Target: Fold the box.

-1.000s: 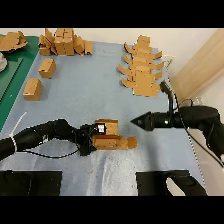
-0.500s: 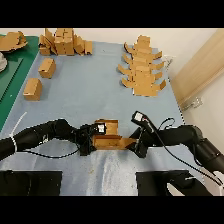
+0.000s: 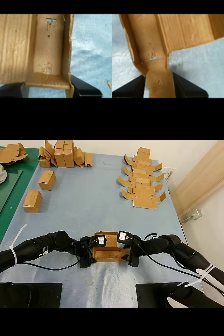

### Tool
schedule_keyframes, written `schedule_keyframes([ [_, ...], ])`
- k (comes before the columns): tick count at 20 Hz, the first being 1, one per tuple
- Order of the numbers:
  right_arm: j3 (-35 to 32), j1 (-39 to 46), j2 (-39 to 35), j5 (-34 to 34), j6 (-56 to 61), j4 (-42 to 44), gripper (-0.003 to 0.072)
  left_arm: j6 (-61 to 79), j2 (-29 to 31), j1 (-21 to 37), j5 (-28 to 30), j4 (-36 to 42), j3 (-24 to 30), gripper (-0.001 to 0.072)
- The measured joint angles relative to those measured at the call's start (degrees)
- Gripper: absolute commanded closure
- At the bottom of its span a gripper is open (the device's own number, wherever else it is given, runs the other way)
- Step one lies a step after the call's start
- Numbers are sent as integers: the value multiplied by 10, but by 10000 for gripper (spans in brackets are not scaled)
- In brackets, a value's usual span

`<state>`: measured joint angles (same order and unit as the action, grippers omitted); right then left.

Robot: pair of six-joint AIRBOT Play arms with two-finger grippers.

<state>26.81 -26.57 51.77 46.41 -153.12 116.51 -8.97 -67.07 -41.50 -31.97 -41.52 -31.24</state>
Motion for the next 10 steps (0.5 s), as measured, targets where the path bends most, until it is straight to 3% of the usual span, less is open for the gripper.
schedule_keyframes([
  [4, 3, -2, 8, -21, -54, 35, 196, 0, 0, 0, 0, 0, 0, 258],
  [7, 3, -3, 10, -27, -99, 70, 375, 0, 0, 0, 0, 0, 0, 258],
  [10, 3, -4, 11, -27, -120, 87, 468, 0, 0, 0, 0, 1, 0, 258],
])
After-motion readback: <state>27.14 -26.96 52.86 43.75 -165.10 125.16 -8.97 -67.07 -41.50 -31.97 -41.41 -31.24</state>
